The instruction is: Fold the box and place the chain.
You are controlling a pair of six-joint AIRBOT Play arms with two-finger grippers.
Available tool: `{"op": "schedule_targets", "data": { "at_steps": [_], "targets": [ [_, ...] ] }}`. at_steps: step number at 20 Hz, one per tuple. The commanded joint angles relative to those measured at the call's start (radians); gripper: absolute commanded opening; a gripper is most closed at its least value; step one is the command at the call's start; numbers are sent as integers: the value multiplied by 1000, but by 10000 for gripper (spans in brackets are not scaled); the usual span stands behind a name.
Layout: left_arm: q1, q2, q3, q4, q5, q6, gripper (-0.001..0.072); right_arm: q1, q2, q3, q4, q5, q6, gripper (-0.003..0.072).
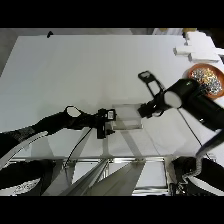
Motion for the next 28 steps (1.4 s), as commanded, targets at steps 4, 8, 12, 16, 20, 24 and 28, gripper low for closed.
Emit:
{"op": "schedule_targets", "data": {
  "at_steps": [4,8,12,16,20,24,28],
  "targets": [
    [0,0,0,0,1,0,167,-541,-22,119,-49,-86,-237,289],
    [0,0,0,0,0,0,167,-862,-83,119,-3,-284,-234,174],
    [0,0,0,0,0,0,167,-1042,-246,121,82,-378,-262,178],
    [0,0,0,0,1,0,167,-1099,-356,122,81,-468,-296,178],
    [0,0,0,0,1,0,167,-1098,-413,122,154,-523,-365,179],
    [0,0,0,0,0,0,167,-1098,-449,124,278,-554,-457,179],
    [0,0,0,0,0,0,167,-1085,-472,124,347,-554,-530,178]
  ]
}}
